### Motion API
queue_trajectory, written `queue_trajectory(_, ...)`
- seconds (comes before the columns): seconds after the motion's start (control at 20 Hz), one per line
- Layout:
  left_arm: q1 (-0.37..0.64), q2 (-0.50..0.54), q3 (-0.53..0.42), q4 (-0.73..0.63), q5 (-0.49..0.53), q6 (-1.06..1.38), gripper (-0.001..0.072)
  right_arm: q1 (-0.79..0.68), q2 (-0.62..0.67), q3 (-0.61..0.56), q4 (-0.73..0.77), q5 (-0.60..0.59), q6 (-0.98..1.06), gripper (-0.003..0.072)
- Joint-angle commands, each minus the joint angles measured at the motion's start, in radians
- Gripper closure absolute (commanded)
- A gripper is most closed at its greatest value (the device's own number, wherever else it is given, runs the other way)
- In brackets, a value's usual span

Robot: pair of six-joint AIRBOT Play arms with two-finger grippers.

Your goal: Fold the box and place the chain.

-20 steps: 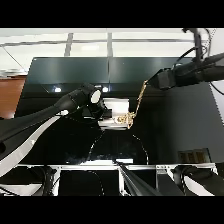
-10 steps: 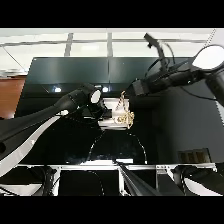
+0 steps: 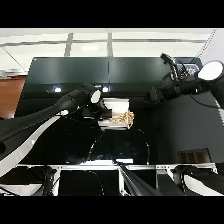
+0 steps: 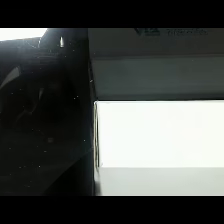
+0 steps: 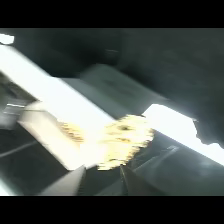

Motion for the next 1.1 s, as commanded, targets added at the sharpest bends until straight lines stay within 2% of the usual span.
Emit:
queue_trajectory(0.0,0.001,0.0,0.001,0.0,0.0,0.0,0.0679,-0.031,0.011,-0.239,0.018,-0.18,-0.253,-0.0016)
queue_trajectory(0.15,0.001,0.0,0.001,0.0,0.0,0.0,0.068,0.076,0.01,-0.374,0.018,-0.365,-0.5,-0.0028)
queue_trajectory(0.35,0.001,0.0,0.001,0.0,0.001,0.0,0.068,0.177,-0.021,-0.396,0.034,-0.503,-0.971,-0.0027)
queue_trajectory(0.6,0.001,0.0,0.001,0.0,0.0,0.0,0.0679,0.182,-0.064,-0.395,0.233,-0.478,-1.46,-0.0027)
queue_trajectory(0.7,0.001,0.0,0.001,0.0,0.0,0.0,0.068,0.182,-0.076,-0.394,0.283,-0.489,-1.514,-0.0027)
queue_trajectory(1.05,0.001,0.0,0.001,0.0,0.001,0.0,0.068,0.22,-0.132,-0.388,0.297,-0.527,-1.551,-0.0027)
